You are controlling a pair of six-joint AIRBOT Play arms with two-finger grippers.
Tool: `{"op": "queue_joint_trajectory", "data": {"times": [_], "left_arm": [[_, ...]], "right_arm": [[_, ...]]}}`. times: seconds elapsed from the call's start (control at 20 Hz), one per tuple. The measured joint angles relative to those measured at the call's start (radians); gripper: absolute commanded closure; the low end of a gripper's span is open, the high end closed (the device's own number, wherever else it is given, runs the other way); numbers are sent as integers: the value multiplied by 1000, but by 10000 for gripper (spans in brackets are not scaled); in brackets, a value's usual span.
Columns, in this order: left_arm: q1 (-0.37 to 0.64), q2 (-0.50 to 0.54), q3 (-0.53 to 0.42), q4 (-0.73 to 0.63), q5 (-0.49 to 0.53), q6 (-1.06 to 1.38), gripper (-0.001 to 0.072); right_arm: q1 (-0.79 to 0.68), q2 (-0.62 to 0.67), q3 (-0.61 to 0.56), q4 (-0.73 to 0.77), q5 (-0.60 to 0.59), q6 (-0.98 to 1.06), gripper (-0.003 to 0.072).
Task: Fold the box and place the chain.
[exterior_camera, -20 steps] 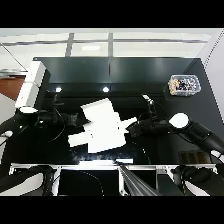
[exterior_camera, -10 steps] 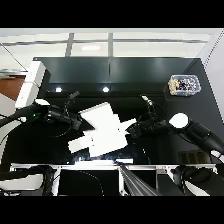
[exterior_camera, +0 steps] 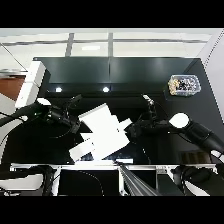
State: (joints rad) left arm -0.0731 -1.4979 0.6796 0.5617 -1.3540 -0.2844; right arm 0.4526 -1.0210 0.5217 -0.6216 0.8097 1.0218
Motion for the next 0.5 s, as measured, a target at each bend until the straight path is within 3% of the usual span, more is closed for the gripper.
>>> {"op": "queue_joint_trajectory", "data": {"times": [0.1, 0.4, 0.5], "left_arm": [[0, 0, 0, 5, 3, 0, 683], [-35, 39, 24, 8, 75, 44, 684], [-79, 71, 48, 9, 104, 101, 684]], "right_arm": [[-53, 10, 10, -3, 36, 28, -9], [-343, 118, 122, -23, 415, 98, -11], [-425, 151, 145, -55, 473, 93, -11]]}}
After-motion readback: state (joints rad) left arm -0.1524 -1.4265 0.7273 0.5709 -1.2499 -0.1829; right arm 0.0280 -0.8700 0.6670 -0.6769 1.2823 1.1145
